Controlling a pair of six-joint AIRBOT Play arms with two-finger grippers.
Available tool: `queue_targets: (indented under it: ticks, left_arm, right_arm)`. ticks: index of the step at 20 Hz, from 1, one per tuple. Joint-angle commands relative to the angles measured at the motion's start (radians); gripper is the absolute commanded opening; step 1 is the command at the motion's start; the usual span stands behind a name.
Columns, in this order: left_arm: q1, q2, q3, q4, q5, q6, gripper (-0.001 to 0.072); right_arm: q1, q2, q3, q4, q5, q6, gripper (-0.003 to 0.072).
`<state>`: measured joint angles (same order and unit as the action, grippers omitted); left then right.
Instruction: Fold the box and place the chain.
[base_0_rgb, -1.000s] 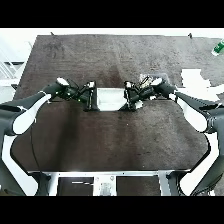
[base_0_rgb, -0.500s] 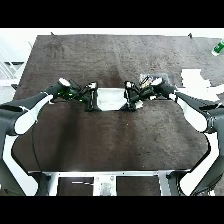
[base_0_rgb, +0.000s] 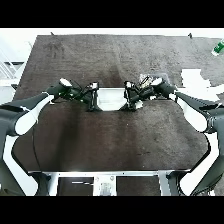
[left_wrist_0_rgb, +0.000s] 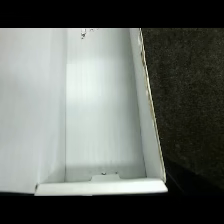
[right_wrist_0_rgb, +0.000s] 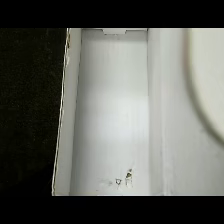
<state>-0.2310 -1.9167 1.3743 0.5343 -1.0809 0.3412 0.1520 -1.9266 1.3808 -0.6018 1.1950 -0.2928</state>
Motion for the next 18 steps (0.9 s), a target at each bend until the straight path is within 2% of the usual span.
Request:
queue_targets:
  ticks: [1, 7, 8, 9, 12, 15, 16, 18]
  left_arm:
    - [-0.001, 0.000, 0.001, -0.001, 0.000, 0.000, 0.0705]
    - [-0.001, 0.000, 0.001, 0.000, -0.003, 0.004, 0.0704]
    - [-0.001, 0.000, 0.001, 0.000, -0.005, 0.008, 0.0695]
    - [-0.001, 0.000, 0.001, 0.000, -0.007, 0.008, 0.0649]
    - [-0.001, 0.000, 0.001, 0.000, -0.007, 0.008, 0.0650]
    - [-0.001, 0.000, 0.001, 0.000, -0.007, 0.007, 0.0658]
    - [-0.001, 0.000, 0.001, 0.000, -0.006, 0.007, 0.0720]
    - [-0.001, 0.000, 0.001, 0.000, -0.006, 0.007, 0.0716]
  right_arm:
    - [0.001, 0.000, 0.000, 0.000, -0.001, 0.000, 0.0494]
    - [0.001, 0.000, 0.000, 0.000, -0.001, 0.000, 0.0494]
    - [0.001, 0.000, 0.000, 0.000, -0.001, 0.000, 0.0494]
    - [0.001, 0.000, 0.000, 0.000, -0.001, 0.000, 0.0495]
    - [0.001, 0.000, 0.000, 0.000, 0.000, 0.000, 0.0494]
    - [0.001, 0.000, 0.000, 0.000, -0.001, 0.000, 0.0494]
    - [0.001, 0.000, 0.000, 0.000, -0.001, 0.000, 0.0494]
    - [0.001, 0.000, 0.000, 0.000, -0.001, 0.000, 0.0494]
